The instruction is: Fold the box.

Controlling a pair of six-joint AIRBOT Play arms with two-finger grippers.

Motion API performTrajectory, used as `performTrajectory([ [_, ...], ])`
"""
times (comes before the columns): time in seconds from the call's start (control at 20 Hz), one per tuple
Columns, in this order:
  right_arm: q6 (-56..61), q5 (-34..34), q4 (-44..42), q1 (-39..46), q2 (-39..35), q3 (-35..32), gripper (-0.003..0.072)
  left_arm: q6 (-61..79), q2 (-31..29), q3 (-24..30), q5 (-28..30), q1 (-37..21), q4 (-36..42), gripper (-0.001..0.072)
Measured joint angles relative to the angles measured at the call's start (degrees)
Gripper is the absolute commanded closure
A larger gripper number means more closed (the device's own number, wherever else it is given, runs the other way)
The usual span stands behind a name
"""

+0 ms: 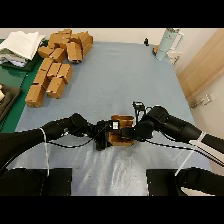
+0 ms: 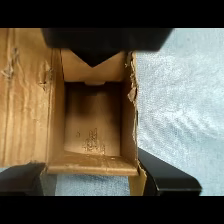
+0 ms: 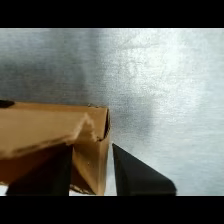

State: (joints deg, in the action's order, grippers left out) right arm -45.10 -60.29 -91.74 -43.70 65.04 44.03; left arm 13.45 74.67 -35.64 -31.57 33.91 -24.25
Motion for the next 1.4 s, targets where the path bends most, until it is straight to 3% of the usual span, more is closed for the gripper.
performTrajectory([
  [0.1,0.7,-0.2,0.4,-0.3,1.2,0.0,0.0664,0.0,0.0,0.0,0.0,0.0,0.0,0.0389],
  [0.15,1.2,-0.6,0.8,-0.6,1.6,0.0,0.0666,-0.2,0.0,0.0,-0.1,0.0,0.0,0.0389],
  [0.2,1.3,-0.6,1.0,-1.0,1.8,0.1,0.0629,-0.3,0.0,0.0,-0.1,0.0,0.1,0.0389],
  [0.25,1.3,-0.5,1.1,-1.4,2.1,0.1,0.0428,-0.2,0.0,0.0,0.0,0.0,0.0,0.0389],
  [0.3,1.3,0.3,0.5,-1.9,2.4,0.0,0.0346,-0.1,0.0,0.0,-0.1,0.0,0.0,0.0389],
  [0.65,2.4,0.3,0.5,-2.7,2.9,0.0,0.0342,0.0,0.0,0.0,0.0,0.0,0.0,0.0389],
  [0.7,2.7,0.2,0.5,-2.7,3.1,0.0,0.0364,0.0,0.0,0.0,0.0,0.0,0.0,0.0389],
  [0.85,4.1,-0.9,1.8,-2.7,3.6,0.0,0.0662,0.0,0.0,0.0,0.0,0.0,0.0,0.0389],
  [1.0,5.3,-1.2,3.3,-2.8,3.8,0.0,0.068,-0.1,0.0,0.0,0.0,0.0,0.0,0.0389],
  [1.05,5.6,-1.2,3.7,-2.8,3.8,0.1,0.0626,-0.1,0.0,0.0,0.0,0.0,0.0,0.0389],
  [1.1,5.7,-1.3,3.9,-2.8,3.9,0.0,0.0421,-0.1,0.0,0.0,0.0,0.0,0.0,0.0389],
  [1.15,5.7,-1.3,4.5,-2.8,3.9,0.0,0.0349,0.0,0.0,0.0,0.0,0.0,0.0,0.0389],
  [1.3,6.1,-1.7,4.6,-2.8,3.9,0.1,0.0341,0.0,0.0,0.0,0.0,0.0,0.0,0.0389],
  [1.35,6.1,-1.6,4.6,-2.8,3.9,0.2,0.0384,0.0,0.0,0.0,0.0,0.0,0.0,0.0389],
  [1.4,6.1,-1.5,4.8,-2.8,3.9,0.3,0.0647,0.0,0.0,0.0,0.0,0.0,0.0,0.0389],
])
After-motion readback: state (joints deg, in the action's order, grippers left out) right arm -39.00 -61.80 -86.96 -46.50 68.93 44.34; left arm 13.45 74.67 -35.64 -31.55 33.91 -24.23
